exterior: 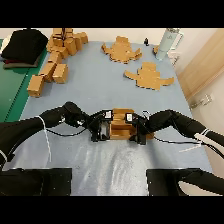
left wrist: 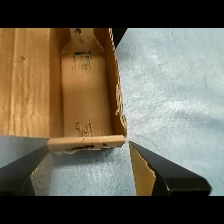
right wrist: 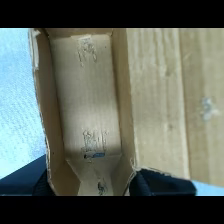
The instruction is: Fold the box.
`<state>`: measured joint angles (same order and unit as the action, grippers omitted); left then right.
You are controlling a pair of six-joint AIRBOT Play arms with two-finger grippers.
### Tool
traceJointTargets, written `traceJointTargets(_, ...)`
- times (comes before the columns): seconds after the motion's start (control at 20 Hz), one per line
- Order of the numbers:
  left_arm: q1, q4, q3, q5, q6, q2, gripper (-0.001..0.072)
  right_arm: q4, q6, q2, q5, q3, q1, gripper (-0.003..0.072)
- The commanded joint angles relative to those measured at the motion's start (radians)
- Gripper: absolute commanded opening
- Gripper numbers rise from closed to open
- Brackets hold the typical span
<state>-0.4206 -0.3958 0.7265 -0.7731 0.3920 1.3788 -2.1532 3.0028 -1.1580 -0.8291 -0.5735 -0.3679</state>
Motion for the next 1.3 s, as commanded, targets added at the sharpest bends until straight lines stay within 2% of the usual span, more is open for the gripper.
traceJointTargets(0.0,-0.023,-0.001,0.000,0.042,-0.026,0.013,0.0706,0.000,0.000,0.000,0.000,0.000,0.000,0.0528)
traceJointTargets(0.4,-0.071,-0.001,0.002,0.113,-0.053,0.018,0.0706,0.000,0.000,0.000,0.000,0.000,0.000,0.0528)
traceJointTargets(0.75,-0.074,-0.008,0.002,0.120,-0.077,0.018,0.0704,0.000,0.000,0.000,0.000,0.000,0.000,0.0528)
traceJointTargets(0.8,-0.075,-0.008,0.002,0.121,-0.079,0.018,0.0698,0.000,0.000,0.000,0.000,0.000,0.000,0.0528)
traceJointTargets(0.85,-0.077,-0.014,0.002,0.116,-0.078,0.018,0.0624,0.000,0.000,0.000,0.000,0.000,0.000,0.0528)
traceJointTargets(0.9,-0.079,-0.019,0.002,0.113,-0.078,0.018,0.0586,0.000,0.000,0.000,0.000,0.000,0.000,0.0528)
traceJointTargets(1.25,-0.079,-0.019,0.002,0.108,-0.075,0.018,0.0605,0.000,0.000,0.000,0.000,0.000,0.000,0.0528)
